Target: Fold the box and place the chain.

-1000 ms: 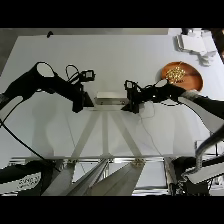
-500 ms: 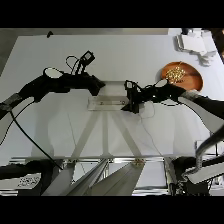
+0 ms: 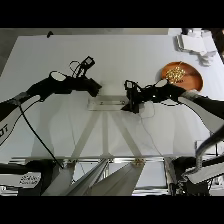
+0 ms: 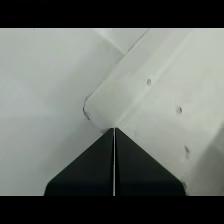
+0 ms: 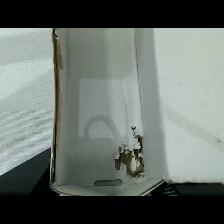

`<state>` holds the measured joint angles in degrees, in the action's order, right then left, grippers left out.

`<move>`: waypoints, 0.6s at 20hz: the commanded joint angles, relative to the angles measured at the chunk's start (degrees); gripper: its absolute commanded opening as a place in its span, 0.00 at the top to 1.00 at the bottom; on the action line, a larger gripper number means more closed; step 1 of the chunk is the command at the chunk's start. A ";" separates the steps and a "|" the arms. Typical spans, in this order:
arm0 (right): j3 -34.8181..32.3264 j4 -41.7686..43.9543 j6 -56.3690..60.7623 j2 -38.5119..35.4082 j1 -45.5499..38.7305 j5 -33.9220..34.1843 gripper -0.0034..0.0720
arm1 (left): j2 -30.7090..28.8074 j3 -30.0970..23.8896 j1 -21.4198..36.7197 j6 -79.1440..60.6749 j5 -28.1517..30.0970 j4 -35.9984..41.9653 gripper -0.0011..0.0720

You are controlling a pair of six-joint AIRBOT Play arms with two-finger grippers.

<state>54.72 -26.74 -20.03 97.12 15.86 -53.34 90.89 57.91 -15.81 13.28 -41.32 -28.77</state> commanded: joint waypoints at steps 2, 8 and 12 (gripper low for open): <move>0.04 0.02 0.02 0.00 0.02 -0.02 0.38 | -4.68 -0.02 6.08 -1.79 -21.44 -11.76 0.97; 0.04 0.02 0.02 0.00 0.02 -0.02 0.38 | -5.22 -0.04 6.29 3.43 -20.94 -26.73 0.98; 0.04 0.02 0.02 0.00 0.02 -0.02 0.38 | -5.03 -0.04 4.22 9.99 -17.40 -39.43 0.98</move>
<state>54.72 -26.74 -20.03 97.12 15.86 -53.34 85.84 57.89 -10.68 18.09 -60.69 -58.08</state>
